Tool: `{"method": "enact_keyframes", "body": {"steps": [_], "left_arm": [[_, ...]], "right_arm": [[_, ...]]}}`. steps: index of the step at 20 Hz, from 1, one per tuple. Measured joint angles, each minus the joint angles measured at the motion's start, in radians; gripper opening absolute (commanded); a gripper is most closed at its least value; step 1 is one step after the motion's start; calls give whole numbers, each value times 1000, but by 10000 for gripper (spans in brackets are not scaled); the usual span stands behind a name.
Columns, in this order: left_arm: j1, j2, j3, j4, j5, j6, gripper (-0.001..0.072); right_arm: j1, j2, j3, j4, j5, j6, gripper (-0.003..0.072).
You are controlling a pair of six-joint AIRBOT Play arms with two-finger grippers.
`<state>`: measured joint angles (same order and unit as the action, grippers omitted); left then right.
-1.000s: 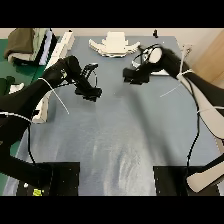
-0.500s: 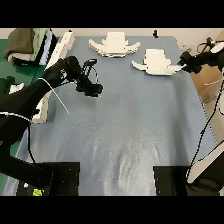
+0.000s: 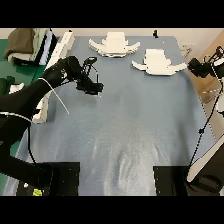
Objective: Fold the box.
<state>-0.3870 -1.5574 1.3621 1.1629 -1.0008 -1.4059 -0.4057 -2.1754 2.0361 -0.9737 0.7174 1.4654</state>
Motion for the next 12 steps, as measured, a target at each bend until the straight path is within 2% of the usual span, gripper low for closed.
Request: {"method": "enact_keyframes", "body": {"steps": [2,5,6,7,9,10,12], "left_arm": [[0,0,0,-3,3,0,15],[0,0,0,-10,5,0,15],[0,0,0,-13,5,0,15],[0,0,0,-13,5,0,15],[0,0,0,-14,6,0,15],[0,0,0,-14,6,0,15],[0,0,0,-15,6,0,15]], "right_arm": [[-1,-18,1,70,-28,-57,343],[-4,-35,2,209,-61,-152,340],[-4,-40,2,248,-67,-176,282],[-4,-46,2,278,-70,-195,272],[-3,-50,2,319,-72,-220,176],[-4,-53,2,332,-71,-229,154],[-4,-55,2,349,-51,-241,3]]}}
